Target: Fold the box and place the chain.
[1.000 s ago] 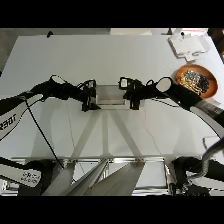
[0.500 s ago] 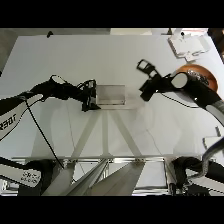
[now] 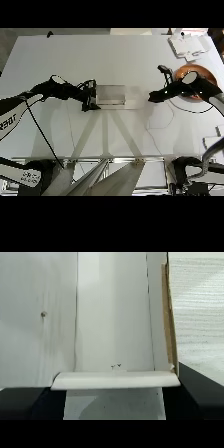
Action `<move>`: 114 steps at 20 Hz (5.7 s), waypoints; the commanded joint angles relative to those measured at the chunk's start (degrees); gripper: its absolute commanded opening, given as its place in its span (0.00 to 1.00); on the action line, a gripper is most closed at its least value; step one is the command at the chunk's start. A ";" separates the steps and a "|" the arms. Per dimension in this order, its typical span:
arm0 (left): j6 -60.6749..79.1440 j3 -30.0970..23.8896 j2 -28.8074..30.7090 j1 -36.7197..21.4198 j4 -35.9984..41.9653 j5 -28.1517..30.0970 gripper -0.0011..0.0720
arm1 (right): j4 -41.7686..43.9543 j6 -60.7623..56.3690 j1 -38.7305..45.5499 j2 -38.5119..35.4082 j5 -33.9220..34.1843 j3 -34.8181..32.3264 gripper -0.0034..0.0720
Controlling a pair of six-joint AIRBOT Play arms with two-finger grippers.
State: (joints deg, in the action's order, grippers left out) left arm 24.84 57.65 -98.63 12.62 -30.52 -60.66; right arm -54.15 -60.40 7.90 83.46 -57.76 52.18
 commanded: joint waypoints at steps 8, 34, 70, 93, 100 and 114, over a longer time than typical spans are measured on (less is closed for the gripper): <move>0.02 -0.02 0.00 -0.02 -0.02 0.02 0.53 | 18.71 6.91 -6.16 5.09 -4.22 -0.07 0.06; 0.02 -0.02 0.00 -0.02 -0.02 0.02 0.53 | 22.99 8.70 -16.11 4.46 13.35 -0.02 0.62; 0.02 -0.02 0.00 -0.02 0.00 0.02 0.53 | -36.98 -63.41 -36.00 8.22 9.29 13.92 0.49; 0.02 -0.02 0.00 -0.02 0.02 0.02 0.53 | -39.89 -68.98 -33.18 -8.63 -1.79 14.71 0.55; 0.02 -0.02 0.00 -0.02 0.02 0.02 0.53 | -48.17 -54.40 -16.92 -18.75 -14.23 14.71 0.55; 0.00 -0.02 0.00 -0.02 0.02 0.02 0.53 | -43.39 -30.95 12.70 -3.10 1.49 14.71 0.86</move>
State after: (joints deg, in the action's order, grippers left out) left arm 24.84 57.63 -98.63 12.62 -30.48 -60.64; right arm -98.63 -92.68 18.41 74.19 -59.72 66.89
